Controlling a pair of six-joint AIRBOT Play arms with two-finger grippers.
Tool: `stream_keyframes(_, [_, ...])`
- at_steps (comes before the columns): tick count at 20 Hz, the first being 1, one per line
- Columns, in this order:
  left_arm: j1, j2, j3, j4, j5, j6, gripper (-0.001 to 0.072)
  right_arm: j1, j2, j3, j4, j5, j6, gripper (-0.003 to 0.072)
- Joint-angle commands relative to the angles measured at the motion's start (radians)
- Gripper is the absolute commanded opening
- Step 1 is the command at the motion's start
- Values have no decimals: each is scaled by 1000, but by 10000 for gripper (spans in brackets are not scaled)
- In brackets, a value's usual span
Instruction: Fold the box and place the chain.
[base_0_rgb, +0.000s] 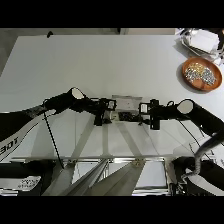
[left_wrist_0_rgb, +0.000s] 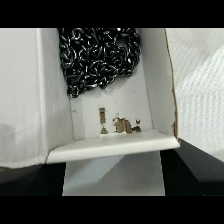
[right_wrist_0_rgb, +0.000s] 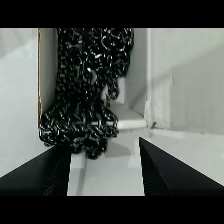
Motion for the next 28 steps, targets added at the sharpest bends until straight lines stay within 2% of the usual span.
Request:
stream_keyframes(1, [1,1,1,0,0,0,276,0,-26,-9,61,8,-63,457])
stream_keyframes(6, [1,1,1,0,0,0,276,0,-27,-28,57,21,-63,455])
stream_keyframes(10, [1,1,1,0,0,0,276,0,-27,-48,56,21,-63,319])
stream_keyframes(13, [1,1,1,0,0,0,276,0,-27,-49,55,18,-58,167])
stream_keyframes(15, [1,1,1,0,0,0,276,0,-27,-49,55,14,-51,124])
stream_keyframes(16, [1,1,1,0,0,0,276,0,-27,-49,55,14,-51,37])
stream_keyframes(17, [1,1,1,0,0,0,276,0,-27,-49,55,14,-50,14])
stream_keyframes(22, [1,1,1,0,0,0,276,-14,6,-49,-59,14,10,14])
stream_keyframes(28, [1,1,1,0,0,0,276,-85,266,-48,-103,27,80,14])
